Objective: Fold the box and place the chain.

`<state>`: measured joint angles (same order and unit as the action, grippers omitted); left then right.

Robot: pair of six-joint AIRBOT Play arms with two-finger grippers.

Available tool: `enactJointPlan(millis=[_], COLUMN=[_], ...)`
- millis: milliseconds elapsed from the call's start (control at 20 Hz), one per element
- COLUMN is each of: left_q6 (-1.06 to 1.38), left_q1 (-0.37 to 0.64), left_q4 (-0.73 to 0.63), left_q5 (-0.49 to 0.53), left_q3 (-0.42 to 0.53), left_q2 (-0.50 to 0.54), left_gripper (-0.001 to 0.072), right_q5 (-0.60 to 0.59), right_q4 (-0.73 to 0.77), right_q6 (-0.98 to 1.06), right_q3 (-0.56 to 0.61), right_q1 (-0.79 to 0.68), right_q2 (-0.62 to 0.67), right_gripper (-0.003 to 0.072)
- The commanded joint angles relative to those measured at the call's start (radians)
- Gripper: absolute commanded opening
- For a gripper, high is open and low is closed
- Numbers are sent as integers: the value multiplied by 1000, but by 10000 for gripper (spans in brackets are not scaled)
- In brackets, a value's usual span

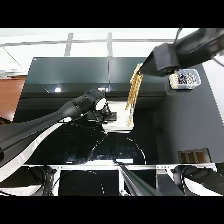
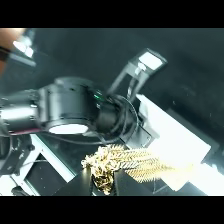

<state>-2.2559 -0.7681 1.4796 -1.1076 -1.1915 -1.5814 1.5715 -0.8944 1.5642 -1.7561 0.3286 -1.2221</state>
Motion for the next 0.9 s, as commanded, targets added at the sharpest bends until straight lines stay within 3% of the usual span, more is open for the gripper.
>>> enactJointPlan(millis=[0, 200, 500, 850], left_q6=[0, 0, 0, 0], left_q1=[0, 0, 0, 0], left_q4=[0, 0, 0, 0], left_q5=[0, 0, 2, 4], left_q3=[0, 0, 0, 0], left_q2=[0, 0, 0, 0], left_gripper=[26, 26, 26, 26], right_q5=[-29, -90, -347, -469], right_q4=[-23, -23, 6, 3], right_q6=[2, 1, -5, -20], right_q3=[107, 277, 540, 705], right_q1=[19, 37, 55, 104], right_q2=[1, 1, 0, -2], right_gripper=[6, 6, 6, 25])
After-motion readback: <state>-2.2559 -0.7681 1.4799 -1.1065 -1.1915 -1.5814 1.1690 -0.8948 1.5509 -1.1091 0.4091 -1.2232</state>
